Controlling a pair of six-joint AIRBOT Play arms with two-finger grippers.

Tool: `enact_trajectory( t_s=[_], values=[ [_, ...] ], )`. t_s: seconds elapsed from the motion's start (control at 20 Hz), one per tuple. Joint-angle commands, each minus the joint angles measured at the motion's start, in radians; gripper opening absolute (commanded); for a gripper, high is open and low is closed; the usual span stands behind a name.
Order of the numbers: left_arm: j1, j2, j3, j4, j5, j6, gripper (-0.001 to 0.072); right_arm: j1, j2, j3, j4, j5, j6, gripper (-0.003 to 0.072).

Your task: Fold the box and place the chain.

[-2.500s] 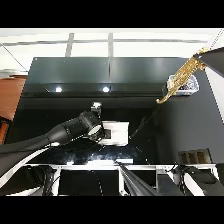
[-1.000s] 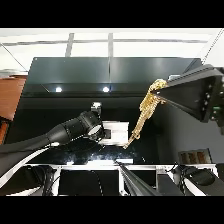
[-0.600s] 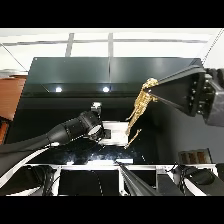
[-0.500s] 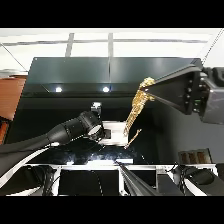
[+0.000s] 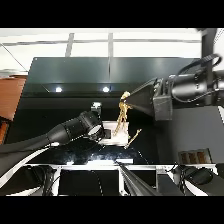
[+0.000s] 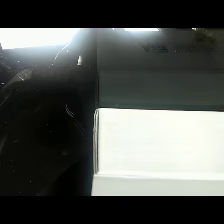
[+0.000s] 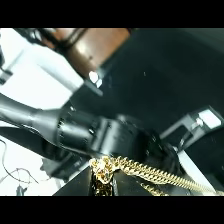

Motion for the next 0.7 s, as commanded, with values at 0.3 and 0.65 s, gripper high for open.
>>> enact_trajectory(
  t_s=[0.3,0.65],
  values=[
    [0.000,0.000,0.001,0.000,0.000,0.000,0.0031,0.046,-0.010,-0.263,-0.020,-0.059,-0.001,0.0023],
    [0.000,0.000,0.001,0.000,-0.001,0.000,0.0031,0.087,-0.061,-0.388,-0.056,-0.196,-0.004,0.0025]
  ],
)
